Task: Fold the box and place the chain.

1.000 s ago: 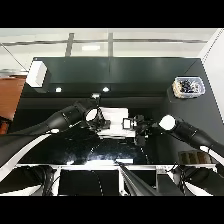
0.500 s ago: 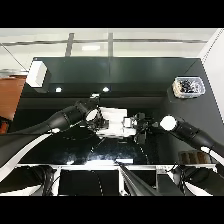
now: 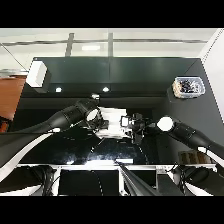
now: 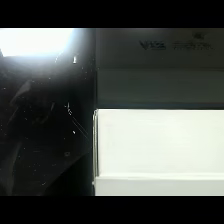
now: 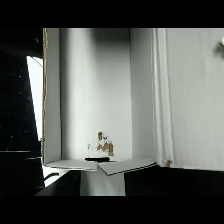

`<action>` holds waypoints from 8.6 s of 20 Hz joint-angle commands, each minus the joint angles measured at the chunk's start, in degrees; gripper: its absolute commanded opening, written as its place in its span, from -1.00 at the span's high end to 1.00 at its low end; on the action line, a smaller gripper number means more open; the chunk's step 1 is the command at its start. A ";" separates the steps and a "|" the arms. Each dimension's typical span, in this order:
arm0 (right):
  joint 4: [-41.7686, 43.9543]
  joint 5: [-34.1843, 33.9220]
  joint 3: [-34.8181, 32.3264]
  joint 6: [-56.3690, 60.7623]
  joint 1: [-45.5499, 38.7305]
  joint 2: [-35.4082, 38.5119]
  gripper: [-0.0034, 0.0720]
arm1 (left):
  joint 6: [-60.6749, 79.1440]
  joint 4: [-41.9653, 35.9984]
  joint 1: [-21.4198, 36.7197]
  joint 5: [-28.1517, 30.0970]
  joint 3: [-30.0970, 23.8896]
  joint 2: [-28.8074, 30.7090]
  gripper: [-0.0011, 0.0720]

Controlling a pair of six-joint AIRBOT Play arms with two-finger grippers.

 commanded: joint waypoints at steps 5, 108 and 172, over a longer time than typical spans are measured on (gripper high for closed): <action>5.18 -0.74 0.04 0.44 0.15 -0.31 0.41 | 0.00 -0.33 -0.02 0.04 0.04 0.00 0.90; -19.32 12.87 13.81 111.30 6.21 -2.58 -0.15 | 0.00 -0.50 0.00 -1.29 0.04 0.00 0.90; -39.45 28.35 29.77 134.94 13.09 -20.79 0.67 | -0.02 -0.81 -0.02 -1.27 0.04 0.00 0.90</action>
